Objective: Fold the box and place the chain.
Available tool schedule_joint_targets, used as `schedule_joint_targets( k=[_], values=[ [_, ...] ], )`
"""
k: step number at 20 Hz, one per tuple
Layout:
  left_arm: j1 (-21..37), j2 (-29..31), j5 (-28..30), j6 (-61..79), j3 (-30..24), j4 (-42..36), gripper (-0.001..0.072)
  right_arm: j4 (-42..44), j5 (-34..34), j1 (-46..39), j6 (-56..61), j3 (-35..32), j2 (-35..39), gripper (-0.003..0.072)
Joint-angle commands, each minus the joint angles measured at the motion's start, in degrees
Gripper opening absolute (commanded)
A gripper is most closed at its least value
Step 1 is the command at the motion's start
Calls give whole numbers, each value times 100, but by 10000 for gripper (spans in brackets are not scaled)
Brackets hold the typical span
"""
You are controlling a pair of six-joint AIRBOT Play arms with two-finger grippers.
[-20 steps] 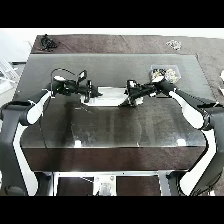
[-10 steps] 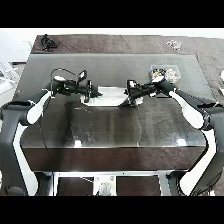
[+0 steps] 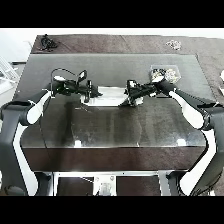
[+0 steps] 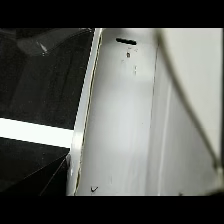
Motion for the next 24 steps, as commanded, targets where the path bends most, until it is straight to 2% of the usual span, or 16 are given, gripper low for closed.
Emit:
schedule_joint_targets(
  k=[1, 6, 7, 8, 10, 15, 18, 19, 20, 22, 23, 24],
  values=[
    [7, 2, -7, 2, 2, 0, 22, 4, -2, 0, 0, 0, -4, 521],
    [7, 2, -61, -39, 2, -98, 26, 4, -2, 0, 0, 0, -4, 520],
    [7, 2, -55, -39, 4, -254, 270, 4, -2, 0, 0, 0, -4, 520],
    [9, 2, -55, -44, 2, -538, 607, 4, -2, 0, 0, 0, -4, 520],
    [9, 59, -205, 9, 4, -1027, 541, 4, -2, 0, -2, 0, -4, 520],
    [122, 374, -374, 2, 46, -1099, 541, 4, -2, 0, 0, 0, -4, 520],
    [409, 603, -1073, -2, 57, -1110, 540, 4, -2, 0, 0, 0, -4, 520],
    [509, 699, -1357, 2, 61, -1110, 507, 4, -2, 0, 0, 0, -4, 520],
    [595, 796, -1585, 4, 63, -1104, 359, 4, -2, 0, 0, 0, -4, 520],
    [739, 1027, -2015, 9, 70, -1099, 117, 4, 0, 0, 0, 0, -4, 520],
    [796, 1185, -2170, 13, 70, -1099, 20, 4, -2, 0, 0, 0, -4, 520],
    [841, 1335, -2205, 7, 68, -1099, 20, 7, -2, 0, 0, 0, -4, 520]
  ],
)
